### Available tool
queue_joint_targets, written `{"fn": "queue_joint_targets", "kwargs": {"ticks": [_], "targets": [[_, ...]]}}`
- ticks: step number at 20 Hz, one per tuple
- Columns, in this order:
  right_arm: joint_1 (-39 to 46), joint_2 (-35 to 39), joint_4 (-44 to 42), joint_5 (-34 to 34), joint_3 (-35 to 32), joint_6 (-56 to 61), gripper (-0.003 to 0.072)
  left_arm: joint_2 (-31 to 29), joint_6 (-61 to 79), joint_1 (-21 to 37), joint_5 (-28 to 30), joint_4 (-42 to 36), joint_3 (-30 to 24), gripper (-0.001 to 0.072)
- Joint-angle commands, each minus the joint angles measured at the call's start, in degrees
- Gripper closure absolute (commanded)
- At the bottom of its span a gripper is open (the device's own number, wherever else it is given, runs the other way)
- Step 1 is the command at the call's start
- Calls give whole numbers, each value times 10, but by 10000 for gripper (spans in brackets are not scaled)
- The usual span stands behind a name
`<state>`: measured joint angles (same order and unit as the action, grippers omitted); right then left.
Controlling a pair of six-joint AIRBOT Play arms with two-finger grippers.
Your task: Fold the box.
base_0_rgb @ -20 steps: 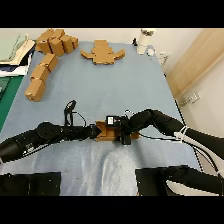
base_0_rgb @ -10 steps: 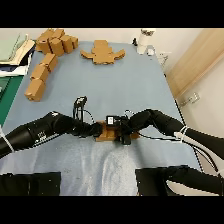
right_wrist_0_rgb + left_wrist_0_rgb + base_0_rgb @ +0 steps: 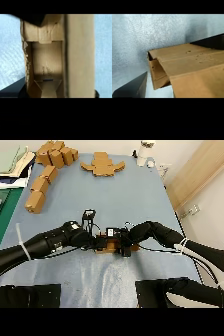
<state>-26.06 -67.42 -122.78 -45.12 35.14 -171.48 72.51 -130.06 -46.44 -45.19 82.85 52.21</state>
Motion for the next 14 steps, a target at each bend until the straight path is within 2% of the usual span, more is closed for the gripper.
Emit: {"fn": "queue_joint_targets", "kwargs": {"ticks": [1, 11, 14], "targets": [[0, 0, 0, 0, 0, 0, 167, 36, -47, -20, -31, 49, 27, 282], [0, 0, 0, 0, 0, 0, 167, 99, -58, -24, -56, 87, 76, 292], [0, 0, 0, 0, 0, 0, 167, 99, -74, -24, -56, 89, 78, 552]]}}
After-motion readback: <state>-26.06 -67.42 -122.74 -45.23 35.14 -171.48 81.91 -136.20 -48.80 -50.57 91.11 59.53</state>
